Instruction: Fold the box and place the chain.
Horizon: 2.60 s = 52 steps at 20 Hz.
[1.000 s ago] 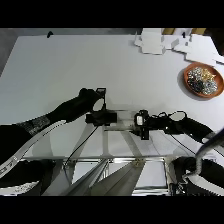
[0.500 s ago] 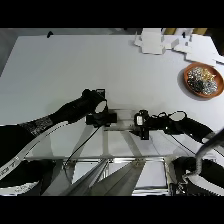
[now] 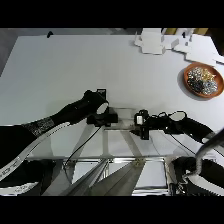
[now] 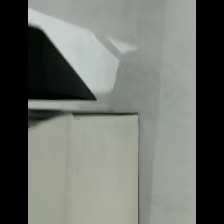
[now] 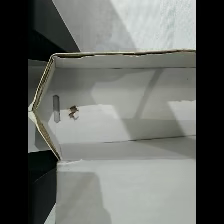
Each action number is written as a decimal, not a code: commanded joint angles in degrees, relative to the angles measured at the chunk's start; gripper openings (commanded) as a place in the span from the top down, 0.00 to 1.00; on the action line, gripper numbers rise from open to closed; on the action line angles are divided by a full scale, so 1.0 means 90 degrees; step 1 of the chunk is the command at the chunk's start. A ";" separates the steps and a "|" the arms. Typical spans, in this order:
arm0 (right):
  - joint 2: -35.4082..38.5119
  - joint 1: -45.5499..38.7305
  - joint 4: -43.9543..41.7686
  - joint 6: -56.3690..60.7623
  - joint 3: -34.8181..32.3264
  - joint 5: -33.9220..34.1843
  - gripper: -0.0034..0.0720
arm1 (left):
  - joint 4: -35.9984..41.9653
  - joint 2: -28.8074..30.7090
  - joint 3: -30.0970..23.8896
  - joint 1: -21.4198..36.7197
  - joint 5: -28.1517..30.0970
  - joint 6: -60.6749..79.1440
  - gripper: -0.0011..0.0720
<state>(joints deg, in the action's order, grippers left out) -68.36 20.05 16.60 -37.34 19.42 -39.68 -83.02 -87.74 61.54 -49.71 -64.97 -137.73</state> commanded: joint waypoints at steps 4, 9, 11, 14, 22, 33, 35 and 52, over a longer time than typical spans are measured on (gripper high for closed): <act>0.0002 -0.0002 0.0012 -0.0005 0.0005 -0.0005 0.45 | -0.0027 -0.0002 0.0002 -0.0002 -0.0131 0.0316 0.98; 0.0002 -0.0002 0.0012 -0.0005 0.0005 -0.0005 0.45 | -0.0039 0.0002 0.0002 -0.0002 -0.0308 0.0328 0.95; 0.0002 -0.0002 0.0012 -0.0005 0.0005 -0.0005 0.45 | -0.0032 0.0002 0.0002 -0.0005 -0.0308 0.0328 0.86; 0.0002 -0.0002 0.0012 -0.0005 0.0005 -0.0002 0.45 | -0.0019 0.0002 0.0002 -0.0005 -0.0308 0.0328 0.65; 0.0002 -0.0002 0.0012 -0.0005 0.0005 -0.0005 0.45 | 0.0287 0.0007 0.0002 0.0000 -0.0253 0.0755 0.60; 0.0002 -0.0002 0.0012 -0.0005 0.0005 -0.0005 0.45 | 0.0663 0.0005 0.0012 -0.0002 0.0083 0.0862 0.63; 0.0002 -0.0002 0.0012 -0.0005 0.0005 -0.0002 0.45 | 0.0568 -0.0005 0.0012 -0.0005 0.0078 0.0646 0.70; 0.0002 -0.0002 0.0012 -0.0005 0.0005 -0.0005 0.45 | 0.0559 0.0894 0.0012 0.0216 -0.0012 0.1304 0.59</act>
<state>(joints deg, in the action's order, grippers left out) -68.36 20.03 16.73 -37.45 19.42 -39.72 -78.26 -82.19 61.65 -48.18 -64.29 -129.67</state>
